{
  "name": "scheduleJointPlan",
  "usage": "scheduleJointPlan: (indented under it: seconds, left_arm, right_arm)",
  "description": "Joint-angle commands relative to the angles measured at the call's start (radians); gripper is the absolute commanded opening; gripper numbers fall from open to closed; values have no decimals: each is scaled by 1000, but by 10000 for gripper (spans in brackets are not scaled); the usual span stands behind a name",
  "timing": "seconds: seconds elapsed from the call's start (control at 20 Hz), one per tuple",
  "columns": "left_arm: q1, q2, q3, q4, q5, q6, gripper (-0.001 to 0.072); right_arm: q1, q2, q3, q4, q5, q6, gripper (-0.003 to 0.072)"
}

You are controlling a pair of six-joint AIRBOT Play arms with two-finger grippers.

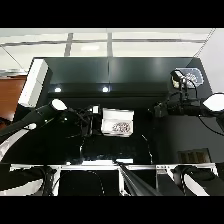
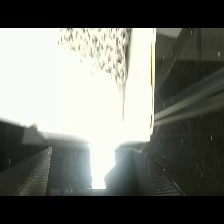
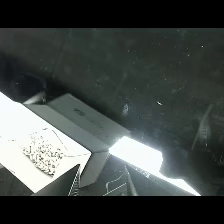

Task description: Fold the box and place the chain.

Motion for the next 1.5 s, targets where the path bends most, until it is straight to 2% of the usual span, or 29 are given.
scheduleJointPlan:
  seconds: [0.0, 0.7, 0.9, 1.45]
  left_arm:
    - [-38, -19, 9, -30, 23, 6, 713]
    - [-37, -31, 25, -33, 46, -2, 712]
    - [-42, -44, 57, -34, 38, 5, 712]
    - [-75, -47, 58, -48, 13, 34, 708]
  right_arm:
    - [1, 1, 0, 1, -6, 0, 332]
    - [1, 1, 0, 14, -6, 0, 332]
    - [1, 1, 0, 19, -6, 0, 331]
    - [1, 0, 0, 19, -36, 0, 332]
